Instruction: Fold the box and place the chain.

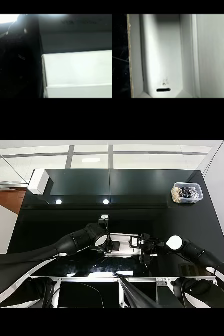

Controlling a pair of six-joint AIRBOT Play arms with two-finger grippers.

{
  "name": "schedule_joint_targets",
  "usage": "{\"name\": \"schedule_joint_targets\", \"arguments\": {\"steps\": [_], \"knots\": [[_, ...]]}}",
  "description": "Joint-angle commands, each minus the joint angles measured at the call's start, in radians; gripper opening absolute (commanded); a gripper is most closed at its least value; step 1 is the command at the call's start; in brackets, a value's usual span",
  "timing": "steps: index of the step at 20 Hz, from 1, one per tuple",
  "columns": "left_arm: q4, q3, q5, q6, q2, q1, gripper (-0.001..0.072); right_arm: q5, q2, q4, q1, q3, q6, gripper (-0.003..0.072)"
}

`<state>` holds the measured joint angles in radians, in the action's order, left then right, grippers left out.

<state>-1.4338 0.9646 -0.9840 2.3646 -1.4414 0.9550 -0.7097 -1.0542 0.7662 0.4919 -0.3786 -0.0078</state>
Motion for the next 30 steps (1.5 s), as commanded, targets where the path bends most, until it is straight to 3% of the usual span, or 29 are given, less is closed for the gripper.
{"name": "schedule_joint_targets", "arguments": {"steps": [1, 3, 4, 9, 13, 15, 16, 22, 23, 25, 26, 30], "knots": [[0.002, 0.002, 0.003, 0.002, -0.001, 0.000, 0.0173, 0.000, -0.001, -0.003, 0.001, 0.000, 0.001, 0.0531], [0.002, 0.003, 0.000, 0.002, -0.001, 0.000, 0.0200, 0.000, -0.001, -0.002, 0.001, 0.000, 0.001, 0.0531], [-0.005, 0.008, -0.009, 0.002, -0.001, 0.000, 0.0299, 0.000, -0.001, -0.002, 0.001, 0.000, 0.001, 0.0531], [-0.054, 0.037, -0.051, 0.003, -0.001, 0.000, 0.0311, 0.000, -0.001, -0.002, 0.001, 0.000, 0.001, 0.0531], [-0.054, 0.038, -0.058, 0.005, -0.001, 0.000, 0.0245, 0.000, -0.001, -0.002, 0.001, 0.000, 0.001, 0.0530], [-0.058, 0.038, -0.056, 0.005, -0.002, 0.000, 0.0143, 0.000, -0.001, -0.003, 0.001, 0.000, 0.001, 0.0530], [-0.058, 0.038, -0.047, 0.004, -0.002, 0.000, 0.0039, 0.000, -0.001, -0.003, 0.001, 0.000, 0.001, 0.0531], [-0.057, 0.038, -0.046, 0.022, -0.003, 0.004, 0.0029, 0.000, -0.001, -0.002, 0.001, 0.000, 0.001, 0.0530], [-0.055, 0.039, -0.046, 0.022, -0.003, 0.004, 0.0075, 0.000, -0.001, -0.003, 0.001, 0.000, 0.001, 0.0530], [-0.050, 0.043, -0.047, 0.022, -0.003, 0.004, 0.0431, 0.000, -0.001, -0.003, 0.001, 0.000, 0.001, 0.0530], [-0.050, 0.045, -0.047, 0.022, -0.003, 0.004, 0.0515, 0.000, -0.001, -0.003, 0.001, 0.000, 0.001, 0.0531], [-0.051, 0.045, -0.045, 0.022, -0.003, 0.004, 0.0513, 0.000, -0.001, -0.002, 0.001, 0.000, 0.001, 0.0530]]}}
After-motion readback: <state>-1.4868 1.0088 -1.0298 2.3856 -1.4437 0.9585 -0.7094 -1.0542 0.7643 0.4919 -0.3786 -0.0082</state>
